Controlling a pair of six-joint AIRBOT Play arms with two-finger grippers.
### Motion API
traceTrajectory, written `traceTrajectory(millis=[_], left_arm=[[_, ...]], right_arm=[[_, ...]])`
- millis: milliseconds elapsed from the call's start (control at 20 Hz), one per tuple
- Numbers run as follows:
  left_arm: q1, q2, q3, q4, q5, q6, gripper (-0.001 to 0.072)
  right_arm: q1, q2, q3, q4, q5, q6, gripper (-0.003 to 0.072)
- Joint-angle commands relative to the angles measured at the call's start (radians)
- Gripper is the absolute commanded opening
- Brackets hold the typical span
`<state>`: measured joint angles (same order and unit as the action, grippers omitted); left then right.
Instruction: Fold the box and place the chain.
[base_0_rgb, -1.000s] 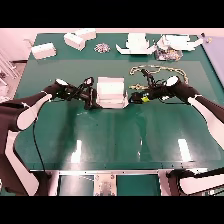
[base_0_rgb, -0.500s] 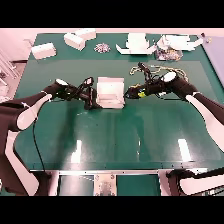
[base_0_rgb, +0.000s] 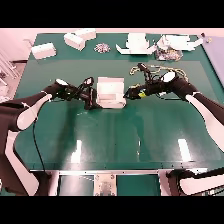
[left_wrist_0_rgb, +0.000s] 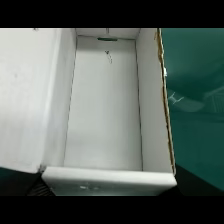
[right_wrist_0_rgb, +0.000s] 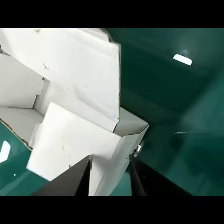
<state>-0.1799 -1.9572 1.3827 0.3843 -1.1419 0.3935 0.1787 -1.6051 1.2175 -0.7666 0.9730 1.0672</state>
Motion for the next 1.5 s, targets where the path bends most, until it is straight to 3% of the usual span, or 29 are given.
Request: traceTrajectory(millis=[0,100,950,1100,1450], left_arm=[[0.000,0.001,0.001,0.000,0.000,0.000,0.0630],[0.000,0.001,0.001,0.000,0.000,0.000,0.0630],[0.000,0.001,0.001,0.000,-0.001,0.000,0.0630],[0.000,0.001,0.001,0.000,-0.001,0.000,0.0630],[0.000,0.001,0.001,0.000,-0.002,0.000,0.0630]], right_arm=[[0.007,-0.001,0.001,-0.007,-0.021,0.008,0.0347],[0.016,-0.001,0.001,-0.007,-0.014,0.037,0.0385],[0.071,-0.022,0.028,-0.050,-0.038,0.137,0.0397],[0.106,-0.022,0.064,-0.166,-0.038,0.212,0.0446],[0.159,-0.022,0.120,-0.397,-0.009,0.412,0.0450]])
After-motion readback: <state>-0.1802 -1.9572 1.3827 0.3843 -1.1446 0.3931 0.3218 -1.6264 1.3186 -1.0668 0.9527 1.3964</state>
